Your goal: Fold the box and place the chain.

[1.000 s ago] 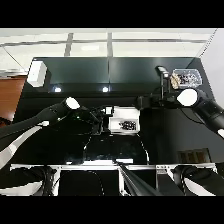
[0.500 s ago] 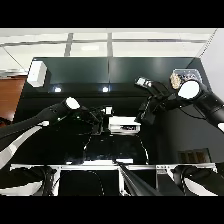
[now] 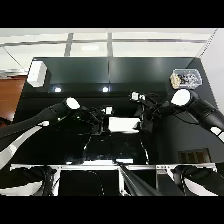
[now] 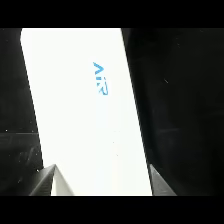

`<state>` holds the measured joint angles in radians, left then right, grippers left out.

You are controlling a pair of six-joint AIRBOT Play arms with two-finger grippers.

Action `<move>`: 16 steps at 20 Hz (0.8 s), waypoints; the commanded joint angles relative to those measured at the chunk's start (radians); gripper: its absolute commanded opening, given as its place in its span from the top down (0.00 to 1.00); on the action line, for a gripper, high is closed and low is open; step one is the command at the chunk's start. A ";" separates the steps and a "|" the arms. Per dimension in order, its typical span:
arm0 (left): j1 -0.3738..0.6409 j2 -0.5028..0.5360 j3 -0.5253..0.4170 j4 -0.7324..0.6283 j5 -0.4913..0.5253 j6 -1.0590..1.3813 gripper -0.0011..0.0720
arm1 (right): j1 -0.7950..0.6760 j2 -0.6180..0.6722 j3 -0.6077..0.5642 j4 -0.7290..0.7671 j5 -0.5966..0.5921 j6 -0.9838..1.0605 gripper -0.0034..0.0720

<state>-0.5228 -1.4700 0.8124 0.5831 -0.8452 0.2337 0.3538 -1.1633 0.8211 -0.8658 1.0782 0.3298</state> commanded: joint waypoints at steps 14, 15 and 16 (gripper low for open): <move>-0.001 0.000 0.001 0.003 0.000 0.002 0.51 | 0.024 0.002 -0.013 0.001 0.011 -0.008 0.64; -0.001 0.000 0.001 0.003 0.000 0.002 0.51 | 0.024 0.002 -0.014 0.001 0.016 -0.008 0.57; -0.001 0.000 0.001 0.003 0.000 0.002 0.51 | 0.024 0.002 -0.014 0.001 0.017 -0.008 0.52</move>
<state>-0.5228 -1.4700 0.8124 0.5861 -0.8459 0.2371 0.3775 -1.1625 0.8074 -0.8661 1.0870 0.3199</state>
